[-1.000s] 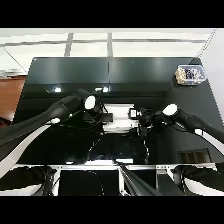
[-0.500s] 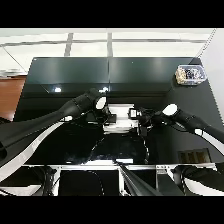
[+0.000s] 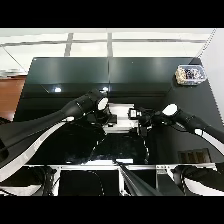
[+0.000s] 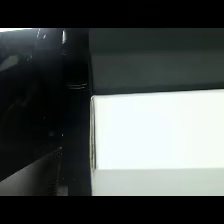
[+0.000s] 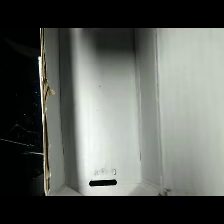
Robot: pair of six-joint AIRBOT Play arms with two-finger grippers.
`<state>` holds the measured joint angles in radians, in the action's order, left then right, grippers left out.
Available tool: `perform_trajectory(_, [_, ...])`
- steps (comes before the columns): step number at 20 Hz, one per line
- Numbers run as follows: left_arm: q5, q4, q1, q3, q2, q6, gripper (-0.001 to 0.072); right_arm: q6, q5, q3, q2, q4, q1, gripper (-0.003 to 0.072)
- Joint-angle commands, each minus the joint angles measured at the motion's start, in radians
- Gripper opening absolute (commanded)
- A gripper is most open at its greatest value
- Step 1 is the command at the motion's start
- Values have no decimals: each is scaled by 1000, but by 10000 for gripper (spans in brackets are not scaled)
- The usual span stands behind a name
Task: Fold the box and place the chain.
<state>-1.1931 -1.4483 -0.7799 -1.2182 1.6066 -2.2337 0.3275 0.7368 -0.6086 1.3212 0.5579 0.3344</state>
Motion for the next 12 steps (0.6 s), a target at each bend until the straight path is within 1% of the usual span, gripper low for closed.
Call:
perform_trajectory(1, [15,2,-1,-1,0,-4,350,-1,0,0,0,0,0,128])
perform_trajectory(2, [16,1,-1,-1,0,-4,135,-1,0,0,0,0,0,128])
perform_trajectory(3, [23,2,-1,-1,0,-3,24,-1,0,0,0,0,0,128])
perform_trajectory(12, [31,28,-2,-1,0,2,25,-2,1,0,0,-1,0,128])
